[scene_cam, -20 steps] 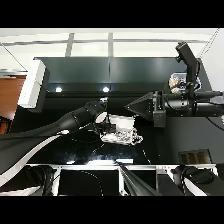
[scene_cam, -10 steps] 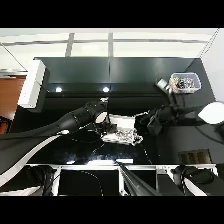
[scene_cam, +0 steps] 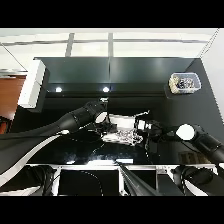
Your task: Fold the box and place the chain.
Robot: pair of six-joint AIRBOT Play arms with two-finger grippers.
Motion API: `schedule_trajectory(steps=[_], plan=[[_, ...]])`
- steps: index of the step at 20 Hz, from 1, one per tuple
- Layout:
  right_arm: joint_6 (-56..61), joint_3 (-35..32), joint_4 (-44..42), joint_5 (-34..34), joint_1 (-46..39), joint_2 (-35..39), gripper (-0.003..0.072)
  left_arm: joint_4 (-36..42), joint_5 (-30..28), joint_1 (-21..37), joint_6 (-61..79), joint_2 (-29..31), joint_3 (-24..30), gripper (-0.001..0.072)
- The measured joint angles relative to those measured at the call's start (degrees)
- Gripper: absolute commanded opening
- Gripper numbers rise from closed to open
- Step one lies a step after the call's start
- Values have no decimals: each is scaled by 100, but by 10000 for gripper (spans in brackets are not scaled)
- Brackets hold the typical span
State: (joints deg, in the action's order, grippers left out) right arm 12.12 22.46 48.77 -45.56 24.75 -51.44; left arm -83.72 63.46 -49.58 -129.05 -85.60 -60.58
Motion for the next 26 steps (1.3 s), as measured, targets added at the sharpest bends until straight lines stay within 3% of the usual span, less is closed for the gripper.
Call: schedule_trajectory(steps=[4, 10, 11, 12, 13, 15, 21, 26], plan=[[-1008, -22, -450, 505, 52, -393, 720, 0, 0, 0, 4, 2, 0, 29], [-1429, -9, -658, 822, 74, -837, 720, 0, 2, 2, 2, 2, 0, 29], [-1438, -4, -678, 839, 74, -872, 562, 0, 0, 2, 2, 0, 0, 30], [-1447, -4, -682, 879, 74, -894, 468, 0, 2, 2, 2, 2, 0, 29], [-1397, -4, -710, 905, 74, -909, 427, -2, 2, 2, 2, 2, 0, 29], [-1303, -4, -708, 887, 74, -929, 14, -2, 2, 2, 2, 0, 0, 30], [-839, 9, -629, 822, 66, -901, 3, -2, 9, 4, 4, 2, 0, 29], [671, 310, 175, 374, 52, -435, 4, 2, -2, 4, 0, 0, 0, 30]])
